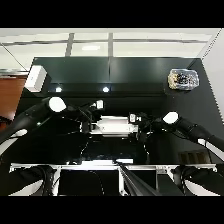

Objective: Fold the box and place the chain.

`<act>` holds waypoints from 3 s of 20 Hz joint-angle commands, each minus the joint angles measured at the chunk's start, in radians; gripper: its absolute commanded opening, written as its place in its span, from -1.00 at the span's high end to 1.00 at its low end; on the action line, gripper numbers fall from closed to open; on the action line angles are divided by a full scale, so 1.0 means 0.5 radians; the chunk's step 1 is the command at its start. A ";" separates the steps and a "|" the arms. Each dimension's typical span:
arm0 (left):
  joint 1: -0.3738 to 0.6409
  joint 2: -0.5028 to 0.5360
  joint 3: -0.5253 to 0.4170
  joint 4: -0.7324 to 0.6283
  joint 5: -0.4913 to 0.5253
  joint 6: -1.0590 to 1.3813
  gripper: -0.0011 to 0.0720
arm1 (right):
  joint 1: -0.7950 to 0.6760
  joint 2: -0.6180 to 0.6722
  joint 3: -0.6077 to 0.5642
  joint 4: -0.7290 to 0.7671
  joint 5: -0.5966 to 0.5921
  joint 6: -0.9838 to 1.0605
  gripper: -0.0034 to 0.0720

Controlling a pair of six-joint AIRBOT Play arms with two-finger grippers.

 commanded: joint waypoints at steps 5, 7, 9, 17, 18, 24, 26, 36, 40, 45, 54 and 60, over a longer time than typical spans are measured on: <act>0.120 0.126 0.002 -0.243 -0.465 -0.980 -0.85 | 0.000 -0.001 0.000 0.002 -0.017 0.018 0.30; 0.118 0.115 0.002 -0.481 -0.506 -1.061 0.39 | 0.000 -0.001 0.000 0.002 -0.017 0.018 0.30; 0.117 0.091 0.002 -0.602 -0.507 -1.048 0.90 | 0.000 -0.001 0.000 0.002 -0.017 0.019 0.30; 0.118 -0.210 0.002 -1.271 -0.065 -0.182 0.90 | 0.000 -0.001 0.000 0.002 -0.017 0.019 0.30; 0.119 -0.237 0.002 -1.269 0.067 -0.185 0.90 | 0.000 -0.001 0.000 0.002 -0.017 0.019 0.30; 0.093 -0.362 0.003 -0.835 0.251 -0.192 0.90 | 0.000 -0.001 0.000 0.002 -0.017 0.019 0.30; 0.047 -0.380 0.026 -0.554 0.253 -0.241 0.90 | 0.000 -0.001 0.000 0.002 -0.017 0.019 0.30; 0.099 -0.256 0.328 0.013 0.031 -0.500 0.90 | 0.000 -0.001 0.000 0.002 -0.017 0.019 0.30; 0.279 0.084 0.333 0.319 -0.431 -0.529 0.90 | 0.000 -0.001 0.000 0.002 -0.017 0.018 0.30; 0.235 0.098 0.141 0.218 -0.302 -0.273 -0.68 | 0.000 -0.001 0.000 0.002 -0.017 0.018 0.30; -0.032 -0.143 -0.069 -0.024 0.006 0.342 -0.92 | 0.000 -0.001 0.000 0.002 -0.017 0.018 0.30; -0.056 -0.145 -0.069 -0.307 -0.005 0.341 -0.36 | 0.000 -0.001 0.000 0.002 -0.017 0.019 0.30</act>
